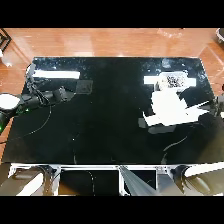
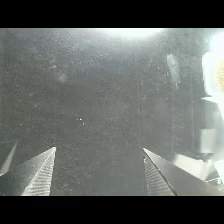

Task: Fold the box and place the chain.

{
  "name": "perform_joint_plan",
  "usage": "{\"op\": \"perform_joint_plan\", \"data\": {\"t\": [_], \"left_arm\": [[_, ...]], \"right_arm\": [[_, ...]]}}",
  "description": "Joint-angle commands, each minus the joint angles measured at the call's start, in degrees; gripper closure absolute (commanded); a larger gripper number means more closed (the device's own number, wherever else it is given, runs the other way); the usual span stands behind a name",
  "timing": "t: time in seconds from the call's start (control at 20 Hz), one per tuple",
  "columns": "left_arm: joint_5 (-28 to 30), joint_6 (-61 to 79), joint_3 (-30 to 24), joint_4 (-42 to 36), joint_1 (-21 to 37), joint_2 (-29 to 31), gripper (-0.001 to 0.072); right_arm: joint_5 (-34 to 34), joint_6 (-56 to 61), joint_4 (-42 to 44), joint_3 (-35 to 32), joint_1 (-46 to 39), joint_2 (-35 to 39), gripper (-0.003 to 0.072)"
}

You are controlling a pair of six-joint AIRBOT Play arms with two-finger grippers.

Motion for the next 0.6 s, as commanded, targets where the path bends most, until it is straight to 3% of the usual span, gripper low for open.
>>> {"op": "perform_joint_plan", "data": {"t": [0.0,0.55], "left_arm": [[-0.2,0.0,0.0,-0.7,0.0,0.0,0.008],[0.3,0.1,0.0,-1.4,0.0,-0.5,0.009]], "right_arm": [[1.0,1.2,4.2,-1.1,4.2,1.8,0.0654],[-16.5,3.6,11.4,-22.3,25.3,23.6,0.0655]]}}
